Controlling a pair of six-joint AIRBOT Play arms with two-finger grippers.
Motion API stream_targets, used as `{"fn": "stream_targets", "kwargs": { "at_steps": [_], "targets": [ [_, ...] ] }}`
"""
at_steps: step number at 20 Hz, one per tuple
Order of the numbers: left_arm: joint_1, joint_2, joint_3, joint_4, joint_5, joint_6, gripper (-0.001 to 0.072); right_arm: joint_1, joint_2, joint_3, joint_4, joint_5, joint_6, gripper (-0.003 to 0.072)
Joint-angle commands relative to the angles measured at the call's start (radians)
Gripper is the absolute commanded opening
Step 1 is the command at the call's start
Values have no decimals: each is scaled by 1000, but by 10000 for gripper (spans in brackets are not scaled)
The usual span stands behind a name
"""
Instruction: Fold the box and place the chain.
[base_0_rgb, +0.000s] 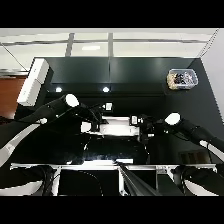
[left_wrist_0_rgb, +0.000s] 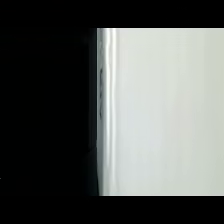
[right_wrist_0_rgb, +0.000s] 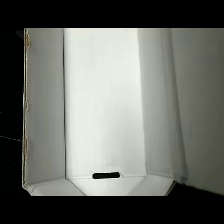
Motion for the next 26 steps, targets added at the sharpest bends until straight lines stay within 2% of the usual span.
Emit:
{"fn": "stream_targets", "kwargs": {
  "at_steps": [1, 12, 13, 14, 15, 17, 18, 20, 24, 26],
  "targets": [
    [0, 1, 1, 0, 0, 0, 26, 11, -2, 1, -14, -27, 22, 700],
    [0, 0, 1, -1, 0, 0, 26, 30, -4, 1, -33, -52, 43, 699],
    [0, 0, 1, -1, 0, 0, 26, 30, -4, 1, -33, -53, 44, 660],
    [0, 0, 1, 0, 0, 0, 26, 30, -4, 1, -33, -53, 44, 498],
    [0, 1, 1, -1, 0, 0, 26, 30, -4, 1, -33, -53, 45, 468],
    [0, 1, 2, 0, -4, -1, 32, 30, -4, 1, -33, -53, 45, 469],
    [0, 4, 3, 0, -9, -1, 54, 30, -4, 1, -33, -53, 45, 468],
    [5, 31, 13, 35, -56, -7, 381, 30, -4, 1, -33, -52, 44, 468],
    [30, 152, 25, 232, -76, -316, 397, 32, -4, 1, -51, -26, 32, 468],
    [45, 222, 25, 332, -155, -410, 396, 32, -4, 1, -55, -18, 27, 468]
  ]
}}
